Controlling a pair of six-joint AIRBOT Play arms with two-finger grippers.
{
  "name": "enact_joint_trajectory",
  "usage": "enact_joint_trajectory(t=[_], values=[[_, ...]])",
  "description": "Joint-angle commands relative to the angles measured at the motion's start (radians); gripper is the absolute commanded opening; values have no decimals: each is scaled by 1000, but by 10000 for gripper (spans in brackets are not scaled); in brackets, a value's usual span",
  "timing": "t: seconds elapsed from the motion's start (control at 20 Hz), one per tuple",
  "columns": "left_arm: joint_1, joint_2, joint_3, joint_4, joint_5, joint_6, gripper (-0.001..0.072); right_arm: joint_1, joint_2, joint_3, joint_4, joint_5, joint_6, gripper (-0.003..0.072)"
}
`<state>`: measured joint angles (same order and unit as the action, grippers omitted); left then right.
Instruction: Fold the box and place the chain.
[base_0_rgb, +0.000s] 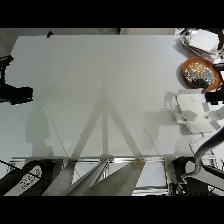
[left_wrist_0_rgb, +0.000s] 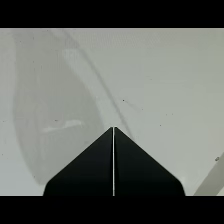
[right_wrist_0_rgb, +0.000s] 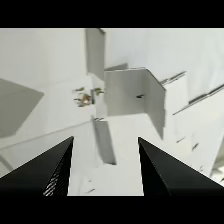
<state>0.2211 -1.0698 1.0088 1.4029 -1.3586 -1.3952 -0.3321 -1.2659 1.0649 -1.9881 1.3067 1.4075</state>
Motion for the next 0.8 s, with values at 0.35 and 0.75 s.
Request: enact_joint_trajectory(t=[0.35,0.75], values=[[1,1,0,0,0,0,11,-131,-206,1,-121,-87,-54,440],[1,1,0,0,0,0,11,-111,-276,1,-96,-5,-56,16]])
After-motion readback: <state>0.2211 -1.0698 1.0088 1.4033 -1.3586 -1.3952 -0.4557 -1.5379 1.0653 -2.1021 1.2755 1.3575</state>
